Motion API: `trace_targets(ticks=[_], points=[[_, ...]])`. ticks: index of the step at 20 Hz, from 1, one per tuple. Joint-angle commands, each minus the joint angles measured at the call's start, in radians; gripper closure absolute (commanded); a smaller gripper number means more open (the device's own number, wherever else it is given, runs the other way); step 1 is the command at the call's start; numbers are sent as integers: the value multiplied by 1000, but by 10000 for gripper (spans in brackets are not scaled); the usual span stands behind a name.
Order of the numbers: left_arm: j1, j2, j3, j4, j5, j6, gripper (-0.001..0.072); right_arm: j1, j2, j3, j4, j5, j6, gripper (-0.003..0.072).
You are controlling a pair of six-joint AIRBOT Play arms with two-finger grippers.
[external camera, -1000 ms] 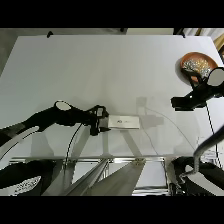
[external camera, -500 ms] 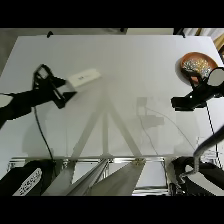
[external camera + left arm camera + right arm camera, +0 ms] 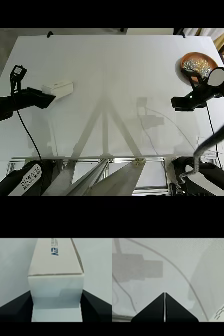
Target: Fold the box and place the chain.
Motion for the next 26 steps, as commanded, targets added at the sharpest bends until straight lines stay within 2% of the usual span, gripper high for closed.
trace_targets(ticks=[1,5,6,8,9,13,14,15,22,26], points=[[33,-76,0,138,-108,-139,703,-1,0,0,0,0,0,671],[33,-127,0,342,-187,-323,686,-1,0,0,0,0,0,671],[33,-126,0,373,-207,-348,612,-1,0,0,0,0,0,671],[32,-124,0,382,-246,-355,137,-1,0,0,0,0,0,671],[31,-124,0,375,-253,-359,53,-1,0,0,0,0,0,671],[-10,-73,0,363,-267,-354,50,-1,0,0,0,0,0,671],[-29,-39,0,365,-262,-353,47,-1,0,0,0,0,0,671],[-45,0,0,365,-254,-354,3,-1,0,0,0,0,0,671],[-100,352,0,402,-245,-359,9,-1,0,0,0,0,0,671],[-100,435,0,402,-245,-359,9,-1,0,0,0,0,0,671]])
